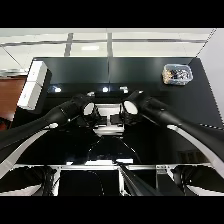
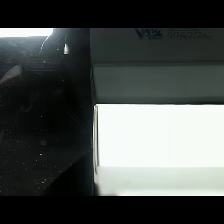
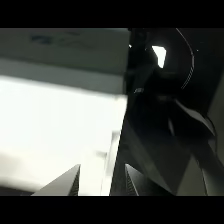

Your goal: Fold the box and place the chain.

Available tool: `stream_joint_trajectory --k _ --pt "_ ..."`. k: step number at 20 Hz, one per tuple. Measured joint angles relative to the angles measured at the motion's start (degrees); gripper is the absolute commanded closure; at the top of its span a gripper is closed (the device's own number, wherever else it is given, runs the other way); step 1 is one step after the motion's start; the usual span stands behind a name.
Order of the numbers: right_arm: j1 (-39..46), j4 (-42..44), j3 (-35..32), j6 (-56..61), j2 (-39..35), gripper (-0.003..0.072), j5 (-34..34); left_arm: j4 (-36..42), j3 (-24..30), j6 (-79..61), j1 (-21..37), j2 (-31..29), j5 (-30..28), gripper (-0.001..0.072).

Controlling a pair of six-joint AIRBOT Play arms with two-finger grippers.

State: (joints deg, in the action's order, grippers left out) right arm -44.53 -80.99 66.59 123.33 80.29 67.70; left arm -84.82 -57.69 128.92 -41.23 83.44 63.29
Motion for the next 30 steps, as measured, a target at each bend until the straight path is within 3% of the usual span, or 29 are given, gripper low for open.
stream_joint_trajectory --k 3,6,7,8,11,14,21,24,28,30 --pt "2.54 -4.61 0.33 -2.36 -7.58 0.0356 3.17 0.00 0.00 0.02 0.02 0.00 -0.02 0.0681" --pt "8.24 -19.50 0.17 -3.41 -12.11 0.0336 3.17 0.02 0.00 0.02 0.02 0.00 -0.04 0.0681" --pt "10.95 -23.32 -0.13 -3.61 -12.39 0.0066 1.46 0.00 0.00 0.04 0.02 0.00 -0.04 0.0681" --pt "14.40 -26.45 -0.33 -3.80 -12.17 -0.0022 -1.33 0.00 0.00 0.02 0.02 0.00 -0.04 0.0681" --pt "25.73 -27.91 0.98 -4.55 -7.67 -0.0020 -11.10 0.02 0.00 0.04 0.02 0.00 -0.04 0.0681" --pt "35.78 -23.26 9.01 -6.91 2.01 -0.0020 -15.08 0.02 0.00 0.04 0.02 0.00 -0.09 0.0681" --pt "47.78 -19.41 44.13 -6.73 31.08 -0.0020 0.00 0.02 0.00 0.07 0.02 0.00 -0.13 0.0681" --pt "50.71 -16.83 50.29 -4.46 37.03 -0.0019 1.38 0.02 0.00 0.07 0.02 0.00 -0.13 0.0681" --pt "53.46 -14.58 53.07 -1.18 40.96 -0.0018 0.98 0.02 0.00 0.07 0.02 0.00 -0.11 0.0681" --pt "54.10 -14.03 53.55 -0.35 42.14 0.0147 0.52 0.02 0.00 0.09 0.02 0.00 -0.13 0.0681"
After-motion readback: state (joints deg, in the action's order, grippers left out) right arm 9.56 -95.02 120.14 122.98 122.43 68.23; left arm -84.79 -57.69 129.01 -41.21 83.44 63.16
